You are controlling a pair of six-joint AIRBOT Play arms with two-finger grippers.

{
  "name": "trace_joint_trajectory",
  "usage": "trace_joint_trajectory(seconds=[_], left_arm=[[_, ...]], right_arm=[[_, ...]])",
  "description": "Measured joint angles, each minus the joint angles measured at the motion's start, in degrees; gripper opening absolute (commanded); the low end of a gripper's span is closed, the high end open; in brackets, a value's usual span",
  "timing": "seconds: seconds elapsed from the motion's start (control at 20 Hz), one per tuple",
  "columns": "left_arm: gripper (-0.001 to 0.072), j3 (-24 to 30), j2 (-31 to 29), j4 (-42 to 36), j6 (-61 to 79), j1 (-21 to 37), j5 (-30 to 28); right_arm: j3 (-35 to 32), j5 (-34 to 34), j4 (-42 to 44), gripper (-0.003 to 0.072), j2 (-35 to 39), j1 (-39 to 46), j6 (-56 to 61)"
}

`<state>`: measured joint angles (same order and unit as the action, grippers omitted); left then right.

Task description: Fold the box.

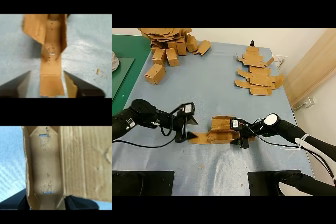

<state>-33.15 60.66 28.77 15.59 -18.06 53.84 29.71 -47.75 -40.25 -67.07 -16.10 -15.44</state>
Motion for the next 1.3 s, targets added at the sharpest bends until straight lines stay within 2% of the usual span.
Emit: trace_joint_trajectory(seconds=[0.3, 0.4, 0.45, 0.65, 0.7, 0.75, 1.15, 1.2, 1.25, 1.3], left_arm=[[0.0689, 1.66, 2.86, -2.1, 3.52, -9.33, -7.96], [0.0495, 1.77, 4.13, -2.58, 3.28, -11.54, -10.1], [0.0469, 1.79, 4.66, -2.78, 2.97, -12.46, -11.02], [0.0467, 1.9, 5.79, -3.3, 1.27, -14.8, -15.3], [0.0368, 1.9, 5.95, -3.37, 0.72, -15.1, -16.28], [0.0226, 1.9, 6.03, -3.37, 0.13, -15.32, -17.07], [0.0222, 1.9, 6.23, -3.52, -1.49, -15.85, -20.44], [0.0162, 1.9, 6.23, -3.54, -1.55, -15.89, -20.76], [0.0039, 1.9, 6.23, -3.54, -1.66, -15.89, -20.74], [0.0043, 1.9, 6.23, -3.56, -1.66, -15.89, -20.74]], right_arm=[[0.0, 0.17, 0.04, 0.0469, 0.02, 0.0, -0.02], [0.0, 0.17, 0.09, 0.0469, 0.02, 0.0, -0.02], [0.0, 0.17, 0.11, 0.0469, 0.02, 0.0, -0.02], [0.0, 0.2, 0.17, 0.0469, 0.02, 0.0, -0.02], [0.0, 0.22, 0.17, 0.0469, 0.02, 0.0, -0.02], [0.0, 0.22, 0.17, 0.0469, 0.02, 0.0, -0.02], [0.0, 0.22, 0.2, 0.0469, 0.0, 0.0, -0.02], [0.0, 0.22, 0.2, 0.0469, 0.0, 0.0, -0.02], [0.0, 0.22, 0.2, 0.0469, 0.02, 0.0, 0.0], [0.0, 0.22, 0.2, 0.0469, 0.0, 0.0, -0.02]])
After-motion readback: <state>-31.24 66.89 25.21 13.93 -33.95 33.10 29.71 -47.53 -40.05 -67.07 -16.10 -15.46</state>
